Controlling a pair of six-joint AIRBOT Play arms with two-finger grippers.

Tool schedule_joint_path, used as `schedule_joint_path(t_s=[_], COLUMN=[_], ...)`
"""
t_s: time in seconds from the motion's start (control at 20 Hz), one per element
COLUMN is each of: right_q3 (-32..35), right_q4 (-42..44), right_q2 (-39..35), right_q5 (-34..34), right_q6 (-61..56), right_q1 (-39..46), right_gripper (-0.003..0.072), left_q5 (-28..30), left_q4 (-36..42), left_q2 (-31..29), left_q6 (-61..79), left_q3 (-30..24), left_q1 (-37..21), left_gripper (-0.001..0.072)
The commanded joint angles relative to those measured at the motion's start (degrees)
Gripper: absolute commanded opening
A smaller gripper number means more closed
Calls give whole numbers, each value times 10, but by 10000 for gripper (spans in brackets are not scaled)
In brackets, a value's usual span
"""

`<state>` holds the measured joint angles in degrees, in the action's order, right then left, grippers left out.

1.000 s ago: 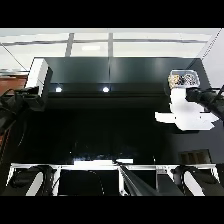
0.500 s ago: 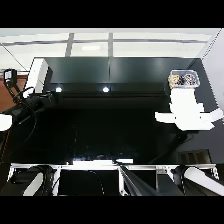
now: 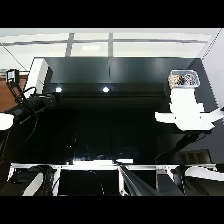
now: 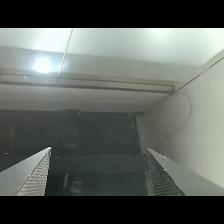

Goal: Fold the box and place the chain.

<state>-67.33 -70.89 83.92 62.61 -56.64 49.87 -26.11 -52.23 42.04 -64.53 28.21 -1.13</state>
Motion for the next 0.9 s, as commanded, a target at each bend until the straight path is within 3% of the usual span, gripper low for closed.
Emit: schedule_joint_path(t_s=[0.0,0.1,0.2,0.4,0.45,0.5,0.55,0.65,0.85], right_q3=[-4,-4,-4,-4,-4,-4,-4,-4,-4], right_q4=[-32,-48,-44,-58,-56,-58,-64,-66,-38], right_q2=[21,22,22,24,24,24,24,23,0], right_q5=[47,33,31,24,15,19,24,55,122], right_q6=[85,85,78,31,23,14,-5,-19,-16], right_q1=[-42,-63,-74,-74,-74,-74,-74,-75,-95], right_gripper=[717,716,474,477,426,248,238,14,12], left_q5=[-1,-1,1,-1,0,-1,-1,-1,-1], left_q4=[0,0,-17,-26,-26,-26,-26,-26,-26], left_q2=[0,0,0,0,0,0,0,0,0], left_q6=[0,0,0,0,0,0,0,0,0], left_q3=[0,0,0,0,0,0,0,0,0], left_q1=[0,0,0,0,0,0,0,0,0], left_gripper=[709,709,709,710,710,707,703,703,703])
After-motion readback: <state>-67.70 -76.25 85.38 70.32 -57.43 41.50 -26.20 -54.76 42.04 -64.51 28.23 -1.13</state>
